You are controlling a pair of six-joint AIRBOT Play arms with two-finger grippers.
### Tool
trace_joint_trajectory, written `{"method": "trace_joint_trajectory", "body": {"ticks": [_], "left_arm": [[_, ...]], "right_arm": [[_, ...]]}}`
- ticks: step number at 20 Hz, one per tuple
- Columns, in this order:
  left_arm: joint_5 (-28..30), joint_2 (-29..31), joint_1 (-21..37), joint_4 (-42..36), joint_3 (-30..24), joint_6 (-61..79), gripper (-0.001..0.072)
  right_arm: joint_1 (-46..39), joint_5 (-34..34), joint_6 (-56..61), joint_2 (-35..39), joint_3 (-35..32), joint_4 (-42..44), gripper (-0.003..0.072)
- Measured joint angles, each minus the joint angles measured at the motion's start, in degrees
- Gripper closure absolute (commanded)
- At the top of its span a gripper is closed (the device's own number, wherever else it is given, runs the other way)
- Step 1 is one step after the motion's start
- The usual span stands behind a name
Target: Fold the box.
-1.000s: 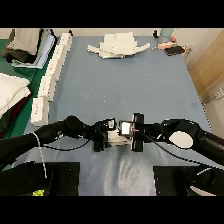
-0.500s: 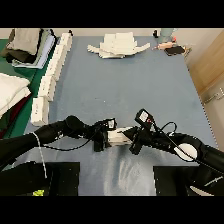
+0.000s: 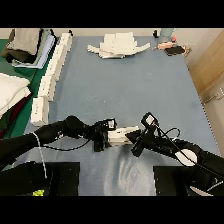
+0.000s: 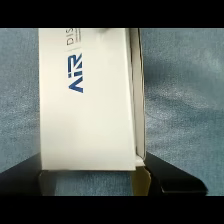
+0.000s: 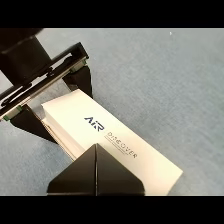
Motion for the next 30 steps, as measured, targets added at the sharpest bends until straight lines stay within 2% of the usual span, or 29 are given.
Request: {"method": "trace_joint_trajectory", "body": {"ticks": [18, 25, 30], "left_arm": [[0.0, 0.0, 0.0, 0.0, 0.0, 0.0, 0.0094], [0.0, 0.0, 0.0, -0.2, 0.0, -0.2, 0.0094], [0.0, 0.0, 0.0, -0.1, 0.0, -0.1, 0.0094]], "right_arm": [[0.7, 0.0, 0.2, -4.7, -1.5, 1.2, 0.0685], [0.8, 2.3, 0.2, -0.8, -0.4, 0.6, 0.0685], [0.6, 0.6, 0.2, 1.5, 0.1, 0.3, 0.0685]]}}
